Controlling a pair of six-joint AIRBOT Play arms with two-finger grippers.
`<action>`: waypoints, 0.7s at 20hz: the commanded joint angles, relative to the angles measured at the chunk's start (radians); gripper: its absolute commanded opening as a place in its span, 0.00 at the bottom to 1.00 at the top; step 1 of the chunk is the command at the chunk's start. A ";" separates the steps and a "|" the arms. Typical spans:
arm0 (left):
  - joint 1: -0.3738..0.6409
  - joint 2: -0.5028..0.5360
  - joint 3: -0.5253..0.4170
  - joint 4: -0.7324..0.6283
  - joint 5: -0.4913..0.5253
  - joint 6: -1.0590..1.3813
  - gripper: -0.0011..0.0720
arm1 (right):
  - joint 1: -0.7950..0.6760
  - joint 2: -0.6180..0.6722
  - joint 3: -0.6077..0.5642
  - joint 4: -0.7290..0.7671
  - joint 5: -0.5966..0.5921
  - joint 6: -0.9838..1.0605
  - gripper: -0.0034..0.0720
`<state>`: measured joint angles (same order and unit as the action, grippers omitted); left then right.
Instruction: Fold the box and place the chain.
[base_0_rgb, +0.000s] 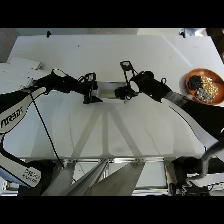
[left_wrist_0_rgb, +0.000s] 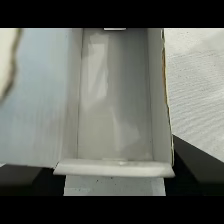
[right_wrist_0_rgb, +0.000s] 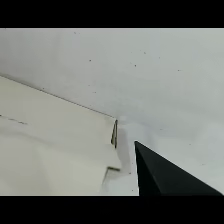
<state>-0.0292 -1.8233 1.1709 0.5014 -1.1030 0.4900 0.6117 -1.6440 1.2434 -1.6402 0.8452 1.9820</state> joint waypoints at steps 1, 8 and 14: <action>0.000 0.000 0.000 0.000 0.000 0.000 0.58 | 0.014 -0.027 0.049 -0.069 0.103 0.038 0.52; 0.000 0.000 0.000 0.000 0.000 0.000 0.58 | 0.035 -0.041 0.063 -0.093 0.121 0.245 0.48; 0.000 0.000 0.000 0.000 0.000 0.000 0.58 | 0.060 -0.072 0.063 -0.092 0.076 0.359 0.42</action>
<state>-0.0296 -1.8233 1.1709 0.5014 -1.1030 0.4904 0.6609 -1.7012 1.3052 -1.7336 0.9432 2.2726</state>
